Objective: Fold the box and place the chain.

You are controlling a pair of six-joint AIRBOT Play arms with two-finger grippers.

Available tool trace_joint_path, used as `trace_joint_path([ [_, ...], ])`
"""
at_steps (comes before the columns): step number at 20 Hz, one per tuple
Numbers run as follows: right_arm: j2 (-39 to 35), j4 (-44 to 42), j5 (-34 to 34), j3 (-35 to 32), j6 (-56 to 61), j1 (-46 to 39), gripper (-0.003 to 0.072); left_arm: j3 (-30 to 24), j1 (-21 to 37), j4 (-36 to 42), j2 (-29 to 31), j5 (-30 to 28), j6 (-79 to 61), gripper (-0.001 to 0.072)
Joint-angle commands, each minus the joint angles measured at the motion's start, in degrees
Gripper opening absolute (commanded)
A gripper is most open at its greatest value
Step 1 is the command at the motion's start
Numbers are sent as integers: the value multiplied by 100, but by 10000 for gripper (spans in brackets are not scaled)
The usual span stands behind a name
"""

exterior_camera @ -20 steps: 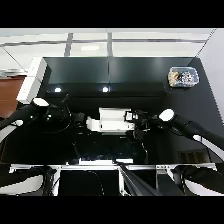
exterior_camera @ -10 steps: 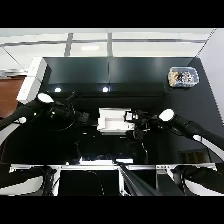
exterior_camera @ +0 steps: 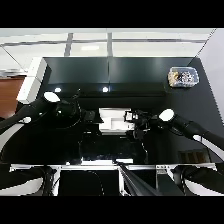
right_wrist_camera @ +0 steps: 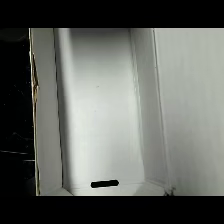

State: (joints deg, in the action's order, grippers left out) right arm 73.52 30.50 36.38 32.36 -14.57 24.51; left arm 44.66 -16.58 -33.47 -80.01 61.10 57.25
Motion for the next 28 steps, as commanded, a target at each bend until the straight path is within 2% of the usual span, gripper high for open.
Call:
trace_joint_path([
  [1,4,0,0,2,0,2,16,221,-417,-765,-2,-463,905,560],
  [4,4,0,0,0,0,2,16,402,-800,-1751,-2,-726,1919,559],
  [8,4,0,0,0,0,2,16,737,-1132,-2732,-2,-730,2889,555],
  [14,4,0,0,0,0,2,16,1051,-1965,-4741,-2,-391,5134,554],
  [19,4,2,0,0,0,2,16,1080,-2601,-5132,-2,-498,6557,537],
  [24,4,0,0,0,0,2,16,1425,-2894,-5287,-221,-291,7095,536],
  [26,4,0,0,2,0,2,16,1440,-2907,-5281,-275,-245,7224,436],
  [27,4,0,0,0,0,2,16,1440,-2907,-5278,-275,-212,7222,436],
  [28,4,0,0,2,0,2,16,1440,-2905,-5254,-275,-199,7222,402],
])
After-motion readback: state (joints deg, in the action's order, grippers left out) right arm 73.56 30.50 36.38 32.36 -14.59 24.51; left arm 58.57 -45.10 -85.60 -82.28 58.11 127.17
